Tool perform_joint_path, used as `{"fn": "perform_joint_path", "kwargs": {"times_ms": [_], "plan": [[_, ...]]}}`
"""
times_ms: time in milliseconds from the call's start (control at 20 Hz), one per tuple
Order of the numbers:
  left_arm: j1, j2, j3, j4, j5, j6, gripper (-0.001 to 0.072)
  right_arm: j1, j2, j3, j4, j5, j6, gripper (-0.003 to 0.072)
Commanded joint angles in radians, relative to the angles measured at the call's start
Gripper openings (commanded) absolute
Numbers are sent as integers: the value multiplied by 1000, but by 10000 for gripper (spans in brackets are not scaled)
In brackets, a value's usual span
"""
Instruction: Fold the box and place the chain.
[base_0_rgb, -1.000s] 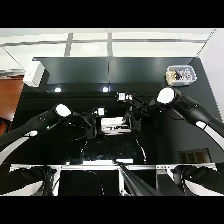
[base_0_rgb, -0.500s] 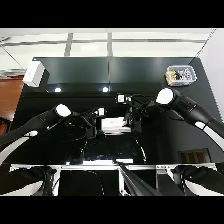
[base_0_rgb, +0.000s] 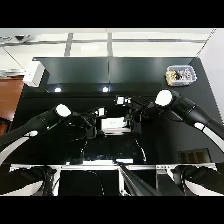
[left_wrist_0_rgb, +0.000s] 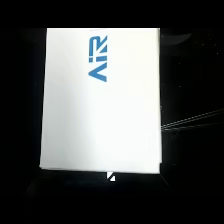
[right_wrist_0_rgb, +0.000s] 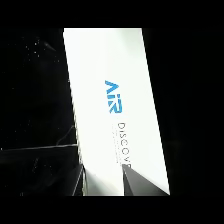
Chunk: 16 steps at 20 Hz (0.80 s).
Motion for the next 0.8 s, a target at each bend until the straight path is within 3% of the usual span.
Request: {"fn": "perform_joint_path", "kwargs": {"times_ms": [0, 250, 450, 550, 650, 750], "plan": [[0, 0, 0, 0, 4, -1, 399, 3, 0, -7, -3, 4, 0, 294], [2, 0, 0, 8, 29, -1, 399, -3, 5, 3, 10, 5, 73, 294], [1, 0, 0, 7, 28, -1, 399, -58, 53, 61, 17, 114, 274, 292], [1, 0, 0, 7, 28, -1, 399, -109, 63, 59, 61, 203, 477, 14], [1, 0, 0, 7, 28, -1, 399, -139, 62, 15, 153, 243, 537, 15], [1, 0, 0, 7, 27, -1, 399, -155, 55, -52, 306, 206, 543, 15]]}}
